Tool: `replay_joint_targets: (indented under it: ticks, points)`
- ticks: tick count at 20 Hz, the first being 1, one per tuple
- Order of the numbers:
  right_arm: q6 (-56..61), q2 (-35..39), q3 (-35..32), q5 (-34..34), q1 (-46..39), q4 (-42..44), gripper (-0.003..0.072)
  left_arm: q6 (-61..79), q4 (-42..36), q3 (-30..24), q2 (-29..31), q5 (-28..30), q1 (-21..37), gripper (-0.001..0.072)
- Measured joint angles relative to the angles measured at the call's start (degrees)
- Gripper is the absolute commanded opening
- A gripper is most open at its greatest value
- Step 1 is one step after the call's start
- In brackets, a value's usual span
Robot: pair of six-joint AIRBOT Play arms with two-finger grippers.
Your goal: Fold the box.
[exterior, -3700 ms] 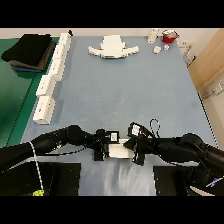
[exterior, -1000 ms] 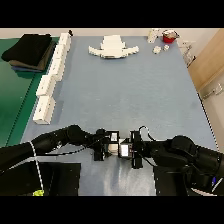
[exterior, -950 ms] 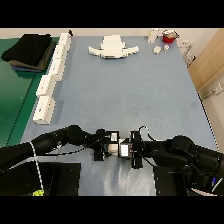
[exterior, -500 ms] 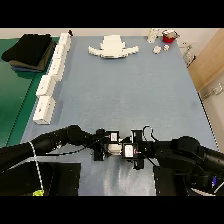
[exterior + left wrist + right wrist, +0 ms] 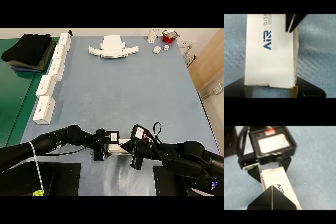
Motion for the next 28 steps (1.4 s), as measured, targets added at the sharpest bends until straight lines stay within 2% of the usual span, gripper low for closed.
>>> replay_joint_targets:
  ticks: [3,7,13,20,28]
  points:
    - [4.9,0.4,-4.4,7.2,0.0,4.1,0.0008,0.0,0.0,0.0,0.0,0.0,0.0,0.0510]
    - [7.3,0.5,-8.1,11.6,0.1,6.4,0.0012,0.0,0.0,0.0,0.0,0.0,0.0,0.0510]
    - [8.7,-0.7,-10.8,13.9,1.5,7.6,0.0012,0.0,0.0,0.0,0.0,0.0,0.0,0.0509]
    - [9.5,-3.8,-11.4,14.8,2.1,8.2,0.0012,0.0,0.0,0.0,0.0,0.0,0.0,0.0510]
    - [9.5,-3.8,-11.5,15.0,2.2,8.0,0.0015,0.0,0.0,0.0,0.0,0.0,0.0,0.0510]
